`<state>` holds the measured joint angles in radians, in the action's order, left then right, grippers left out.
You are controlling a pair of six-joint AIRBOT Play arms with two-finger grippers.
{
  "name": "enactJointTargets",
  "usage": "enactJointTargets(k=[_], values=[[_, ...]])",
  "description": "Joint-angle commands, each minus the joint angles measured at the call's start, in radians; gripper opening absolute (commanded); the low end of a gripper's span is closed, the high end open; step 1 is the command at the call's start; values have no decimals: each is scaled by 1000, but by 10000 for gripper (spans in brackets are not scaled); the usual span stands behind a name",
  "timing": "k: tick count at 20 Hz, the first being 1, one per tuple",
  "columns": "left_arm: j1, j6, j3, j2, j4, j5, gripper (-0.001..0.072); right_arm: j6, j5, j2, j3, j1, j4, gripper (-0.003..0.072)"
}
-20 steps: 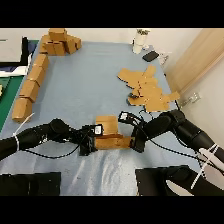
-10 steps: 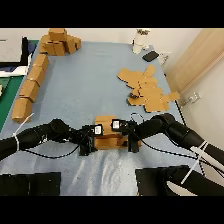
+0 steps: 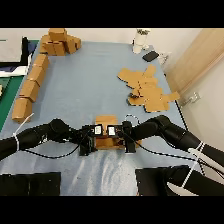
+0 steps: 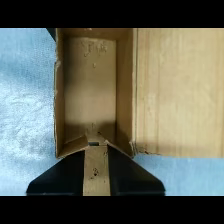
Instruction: Fold the box.
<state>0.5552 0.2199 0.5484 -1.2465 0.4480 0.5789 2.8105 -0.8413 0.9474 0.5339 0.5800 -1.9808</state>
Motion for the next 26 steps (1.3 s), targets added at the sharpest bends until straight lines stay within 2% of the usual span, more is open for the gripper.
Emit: enactJointTargets(k=[1,2,3,4,5,6,13,15,16,18,19,22,23,25,26], values=[[0,0,1,0,0,0,402,11,17,1,0,8,-14,170],[0,0,1,0,0,0,402,15,18,1,-2,8,-24,169],[0,0,1,0,0,0,402,22,17,1,-3,8,-46,203],[0,0,1,0,0,0,402,23,17,5,-6,8,-77,419],[0,0,1,0,0,0,402,26,17,13,-10,8,-105,556],[0,0,1,0,0,0,403,26,12,25,-11,8,-122,586],[0,0,1,0,0,0,402,25,6,50,-10,8,-124,586],[0,0,1,0,0,0,402,-89,-36,33,-2,8,-56,581],[0,0,1,0,0,0,403,-257,-81,9,18,6,40,563],[0,0,1,0,0,0,402,-637,-199,-54,76,6,291,291],[0,0,1,0,0,0,402,-765,-254,-85,102,6,407,244],[0,0,1,0,0,0,402,-1186,-399,-176,133,-5,713,207],[0,0,1,0,0,0,402,-1297,-450,-193,127,-32,757,68],[0,0,1,0,0,0,402,-1407,-483,-205,90,-118,703,48],[0,0,1,0,0,0,402,-1420,-458,-204,55,-169,634,45]])
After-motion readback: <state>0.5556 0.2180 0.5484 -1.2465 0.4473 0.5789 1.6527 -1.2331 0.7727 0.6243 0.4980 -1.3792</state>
